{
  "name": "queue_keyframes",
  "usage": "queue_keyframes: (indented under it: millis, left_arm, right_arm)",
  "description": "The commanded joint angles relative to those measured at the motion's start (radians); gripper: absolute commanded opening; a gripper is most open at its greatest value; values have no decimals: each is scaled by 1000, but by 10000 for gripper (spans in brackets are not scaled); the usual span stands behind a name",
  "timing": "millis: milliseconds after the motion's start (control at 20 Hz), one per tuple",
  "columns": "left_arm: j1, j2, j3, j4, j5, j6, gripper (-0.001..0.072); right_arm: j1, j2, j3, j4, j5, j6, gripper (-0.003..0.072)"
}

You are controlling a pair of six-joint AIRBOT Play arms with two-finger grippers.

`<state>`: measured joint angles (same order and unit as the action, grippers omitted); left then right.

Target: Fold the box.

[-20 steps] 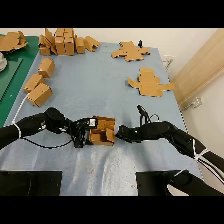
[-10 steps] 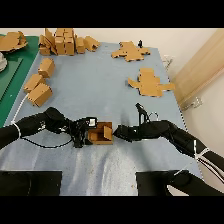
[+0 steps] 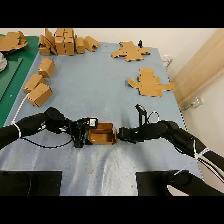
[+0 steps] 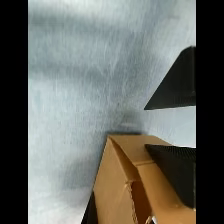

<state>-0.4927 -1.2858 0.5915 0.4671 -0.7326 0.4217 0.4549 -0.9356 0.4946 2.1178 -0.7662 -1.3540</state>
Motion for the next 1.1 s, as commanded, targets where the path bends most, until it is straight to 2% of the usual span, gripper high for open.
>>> queue_keyframes:
  millis: [0, 250, 300, 450, 500, 600, 650, 900, 1050]
  left_arm:
    - [0, -1, 0, 0, 0, -2, 380]
    - [0, -1, 0, 0, 0, -2, 380]
    - [0, -1, 0, 0, -1, -2, 381]
    - [0, -1, 0, 0, -1, -2, 380]
    - [0, -1, 0, 0, 0, -2, 381]
    - [0, -1, 0, 0, 0, -2, 380]
    - [0, -1, 0, 0, 0, -2, 381]
    - [0, -1, 0, 0, 0, -2, 380]
    - [0, -1, 0, 0, 0, -2, 380]
  right_arm:
    - [0, 23, 1, -68, -13, 49, 339]
    - [1, 124, 3, 8, -19, 44, 354]
    - [2, 126, 3, 27, -27, 37, 386]
    - [2, 113, 3, 117, -17, -39, 397]
    - [2, 107, 3, 129, -11, -48, 425]
    - [4, 91, 3, 142, -9, -61, 430]
    - [16, 79, 3, 138, 4, -61, 456]
    - [89, -22, 64, 104, 41, -51, 455]
    - [147, -82, 136, -71, -5, 113, 455]
